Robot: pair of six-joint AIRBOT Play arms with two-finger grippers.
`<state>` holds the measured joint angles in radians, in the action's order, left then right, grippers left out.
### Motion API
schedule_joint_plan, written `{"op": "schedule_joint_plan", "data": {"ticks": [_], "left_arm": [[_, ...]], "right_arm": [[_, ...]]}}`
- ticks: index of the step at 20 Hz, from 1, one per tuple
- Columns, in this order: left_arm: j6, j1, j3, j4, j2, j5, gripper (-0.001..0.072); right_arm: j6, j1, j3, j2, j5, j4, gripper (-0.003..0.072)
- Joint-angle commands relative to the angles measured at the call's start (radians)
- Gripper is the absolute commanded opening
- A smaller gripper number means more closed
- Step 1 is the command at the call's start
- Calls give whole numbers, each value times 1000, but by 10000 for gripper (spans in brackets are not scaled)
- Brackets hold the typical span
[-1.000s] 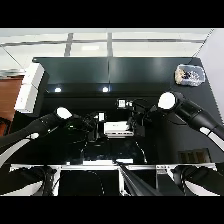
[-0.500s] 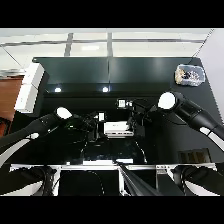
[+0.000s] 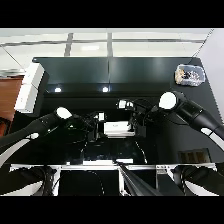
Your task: Fold the box and place the chain.
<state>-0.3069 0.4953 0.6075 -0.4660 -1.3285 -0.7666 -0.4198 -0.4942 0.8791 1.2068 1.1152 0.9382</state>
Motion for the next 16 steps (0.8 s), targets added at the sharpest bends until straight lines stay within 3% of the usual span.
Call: {"op": "schedule_joint_plan", "data": {"ticks": [1, 16], "left_arm": [[0, 0, 0, 0, 0, 0, 348], [0, 0, 0, 0, 0, 0, 349]], "right_arm": [[-14, 0, 3, -4, -5, -1, 274], [-100, 3, -8, -14, 29, 2, 273]]}}
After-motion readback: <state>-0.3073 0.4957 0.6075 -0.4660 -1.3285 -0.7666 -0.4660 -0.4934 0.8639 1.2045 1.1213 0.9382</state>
